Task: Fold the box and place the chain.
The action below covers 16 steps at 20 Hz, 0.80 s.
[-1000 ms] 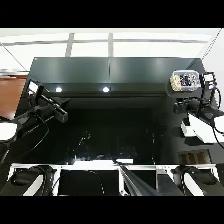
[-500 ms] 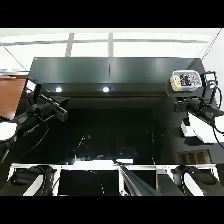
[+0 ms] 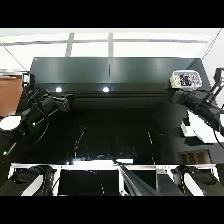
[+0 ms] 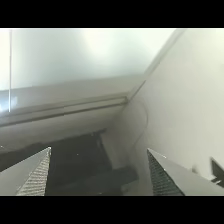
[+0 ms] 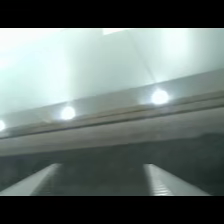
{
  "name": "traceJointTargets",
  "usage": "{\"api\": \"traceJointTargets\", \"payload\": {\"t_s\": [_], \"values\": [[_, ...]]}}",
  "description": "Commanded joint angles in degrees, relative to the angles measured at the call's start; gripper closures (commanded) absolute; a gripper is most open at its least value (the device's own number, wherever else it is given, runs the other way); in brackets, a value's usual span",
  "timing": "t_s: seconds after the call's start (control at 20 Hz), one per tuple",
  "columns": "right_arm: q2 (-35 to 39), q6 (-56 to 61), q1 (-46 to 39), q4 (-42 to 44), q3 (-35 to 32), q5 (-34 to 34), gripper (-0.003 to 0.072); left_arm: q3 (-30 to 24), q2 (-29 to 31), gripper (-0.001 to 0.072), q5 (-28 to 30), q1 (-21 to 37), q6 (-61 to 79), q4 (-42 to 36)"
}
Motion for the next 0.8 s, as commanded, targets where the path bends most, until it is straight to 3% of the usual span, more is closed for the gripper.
{"api": "traceJointTargets", "payload": {"t_s": [0.0, 0.35, 0.4, 0.65, 0.75], "values": [[0.02, 0.02, -0.02, 3.65, -0.02, 5.86, 0.0017, 0.26, -1.64, -0.0005, 0.81, 0.0, 0.44, -1.29], [-0.04, -3.17, -0.04, -1.64, 0.74, 13.79, 0.0017, 0.42, -1.64, -0.0005, -3.26, 0.0, 0.37, 6.73], [-0.35, -2.8, -0.09, -5.57, 2.43, 14.75, 0.0017, 0.42, -1.64, -0.0005, -3.26, 0.0, 0.37, 7.65], [-9.7, 26.86, -6.49, -51.3, 21.18, 17.81, 0.0017, 0.42, -1.64, 0.0004, -4.81, 0.0, 0.66, 7.63], [-16.02, 27.63, -12.0, -56.54, 27.96, 23.02, -0.0017, 0.42, -1.64, 0.0003, -3.93, 0.0, 2.08, 7.65]]}}
